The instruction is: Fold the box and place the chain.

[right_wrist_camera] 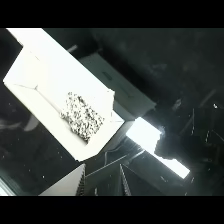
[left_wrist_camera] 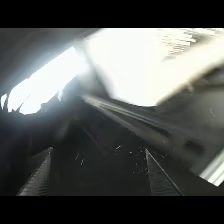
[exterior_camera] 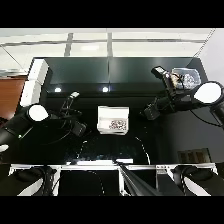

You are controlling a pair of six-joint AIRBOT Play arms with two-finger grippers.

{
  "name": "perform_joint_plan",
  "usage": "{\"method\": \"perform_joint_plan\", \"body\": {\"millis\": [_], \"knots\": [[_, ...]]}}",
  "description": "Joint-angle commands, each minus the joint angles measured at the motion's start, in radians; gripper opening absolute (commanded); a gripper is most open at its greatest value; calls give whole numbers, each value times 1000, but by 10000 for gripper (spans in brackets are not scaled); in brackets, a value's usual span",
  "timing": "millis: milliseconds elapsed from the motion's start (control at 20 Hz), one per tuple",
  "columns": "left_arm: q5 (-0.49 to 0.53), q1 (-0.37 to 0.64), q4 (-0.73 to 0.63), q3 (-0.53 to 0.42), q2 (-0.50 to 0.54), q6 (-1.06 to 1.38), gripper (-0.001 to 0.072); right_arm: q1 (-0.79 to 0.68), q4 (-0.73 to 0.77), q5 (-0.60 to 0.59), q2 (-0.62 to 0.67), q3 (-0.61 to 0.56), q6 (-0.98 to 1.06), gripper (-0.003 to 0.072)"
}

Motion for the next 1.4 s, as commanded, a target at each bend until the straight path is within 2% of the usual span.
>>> {"method": "perform_joint_plan", "body": {"millis": [0, 100, 200, 350, 500, 1150, 1350], "knots": [[15, 41, -236, -46, -47, 806, 710, 0, 0, -38, 1, 0, 6, 274], [86, 26, -221, -46, -84, 1019, 710, 0, 0, -55, 1, 0, 18, 274], [165, 25, -249, -32, -145, 1095, 710, 0, 2, -58, 1, 0, 29, 274], [150, 33, -279, 14, -262, 1098, 710, 0, 7, -59, 1, 0, 29, 274], [150, 30, -296, 49, -313, 1157, 710, 0, 7, -59, 1, 0, 43, 274], [142, -32, -296, 68, -323, 1153, 707, 0, 4, -111, 1, 0, 43, 274], [138, -56, -239, 68, -323, 1122, 706, 0, 3, -116, 1, 0, 43, 274]]}}
